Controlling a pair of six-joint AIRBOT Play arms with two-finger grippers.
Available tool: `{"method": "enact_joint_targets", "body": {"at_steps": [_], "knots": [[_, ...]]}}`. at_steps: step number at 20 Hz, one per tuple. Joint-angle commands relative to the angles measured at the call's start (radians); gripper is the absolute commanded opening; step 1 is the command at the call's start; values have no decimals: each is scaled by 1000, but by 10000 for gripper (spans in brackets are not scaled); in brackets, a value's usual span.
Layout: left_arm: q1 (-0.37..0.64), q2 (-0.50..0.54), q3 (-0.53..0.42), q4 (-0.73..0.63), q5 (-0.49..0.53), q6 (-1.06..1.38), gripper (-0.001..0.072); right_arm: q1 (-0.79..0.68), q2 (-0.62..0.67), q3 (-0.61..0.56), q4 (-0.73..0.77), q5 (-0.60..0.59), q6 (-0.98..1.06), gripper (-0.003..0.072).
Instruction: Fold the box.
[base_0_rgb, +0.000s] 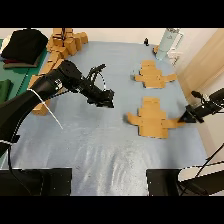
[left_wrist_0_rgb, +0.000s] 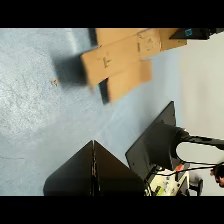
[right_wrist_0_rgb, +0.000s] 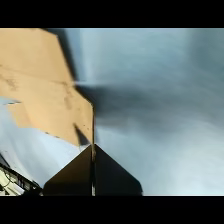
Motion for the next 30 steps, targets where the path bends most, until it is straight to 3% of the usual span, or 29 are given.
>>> {"method": "enact_joint_targets", "body": {"at_steps": [1, 6, 11, 12, 13, 17, 19, 20, 21, 23, 24, 25, 30], "knots": [[0, 0, 1, -32, 5, 39, 14, 72, 84, -41, 224, 30, -45, 5], [-1, 23, -19, -25, -27, 151, 10, 277, 320, -352, 256, 269, 45, 5], [18, 191, -206, -20, -40, 217, 11, 435, 505, -625, 230, 431, 138, 9], [18, 218, -250, -21, -40, 219, 11, 455, 516, -644, 229, 443, 142, 88], [19, 236, -286, -21, -36, 223, 12, 473, 516, -651, 227, 457, 142, 291], [19, 249, -332, -29, -27, 218, 13, 521, 467, -634, 232, 550, 141, 316], [20, 249, -326, -55, -27, 218, 20, 541, 419, -618, 236, 547, 140, 275], [20, 249, -321, -55, -28, 218, 274, 558, 400, -615, 236, 549, 134, 273], [20, 249, -318, -57, -23, 208, 581, 578, 384, -610, 237, 555, 114, 189], [24, 249, -312, -59, 0, 202, 589, 615, 375, -596, 242, 595, 78, 138], [34, 249, -307, -60, 8, 209, 589, 634, 376, -586, 246, 616, 43, 31], [50, 249, -304, -63, 15, 219, 589, 655, 378, -574, 249, 631, 11, 7], [252, 203, -304, -104, -21, 219, 590, 788, 447, -580, 252, 643, -89, 5]]}}
